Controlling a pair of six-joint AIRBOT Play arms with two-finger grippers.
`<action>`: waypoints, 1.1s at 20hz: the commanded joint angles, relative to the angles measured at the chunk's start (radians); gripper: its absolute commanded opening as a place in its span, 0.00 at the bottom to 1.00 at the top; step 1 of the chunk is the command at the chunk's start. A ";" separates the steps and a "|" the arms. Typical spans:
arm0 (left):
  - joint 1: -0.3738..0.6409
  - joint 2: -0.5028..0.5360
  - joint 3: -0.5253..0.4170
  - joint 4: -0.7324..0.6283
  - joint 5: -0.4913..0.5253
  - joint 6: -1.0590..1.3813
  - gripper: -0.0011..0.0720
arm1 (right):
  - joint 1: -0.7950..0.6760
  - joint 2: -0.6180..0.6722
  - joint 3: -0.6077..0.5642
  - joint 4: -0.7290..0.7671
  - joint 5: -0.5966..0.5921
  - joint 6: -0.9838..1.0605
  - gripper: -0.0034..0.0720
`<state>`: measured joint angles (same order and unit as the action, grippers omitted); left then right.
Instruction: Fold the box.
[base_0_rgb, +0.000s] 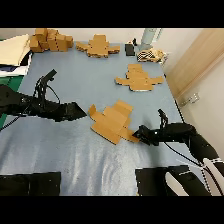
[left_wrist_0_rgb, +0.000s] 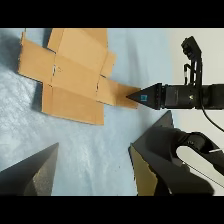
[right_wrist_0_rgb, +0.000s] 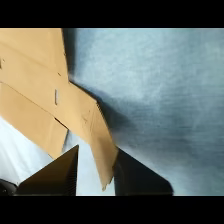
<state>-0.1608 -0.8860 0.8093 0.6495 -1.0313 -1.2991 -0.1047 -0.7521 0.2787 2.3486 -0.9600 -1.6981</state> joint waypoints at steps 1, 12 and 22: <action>-0.002 0.000 0.001 -0.025 0.029 -0.008 0.96 | 0.001 0.004 -0.008 0.116 0.073 -0.077 0.40; -0.002 -0.006 0.001 -0.052 0.036 -0.021 0.96 | 0.057 -0.248 0.042 0.289 0.106 -0.327 0.14; 0.113 -0.268 0.091 -0.039 -0.180 0.118 0.96 | 0.257 -0.147 0.175 -0.007 -0.043 -0.528 0.05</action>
<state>-0.0757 -1.0576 0.8799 0.6037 -1.1370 -1.2739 0.1272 -0.9489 0.4229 2.4664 -0.9844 -2.1952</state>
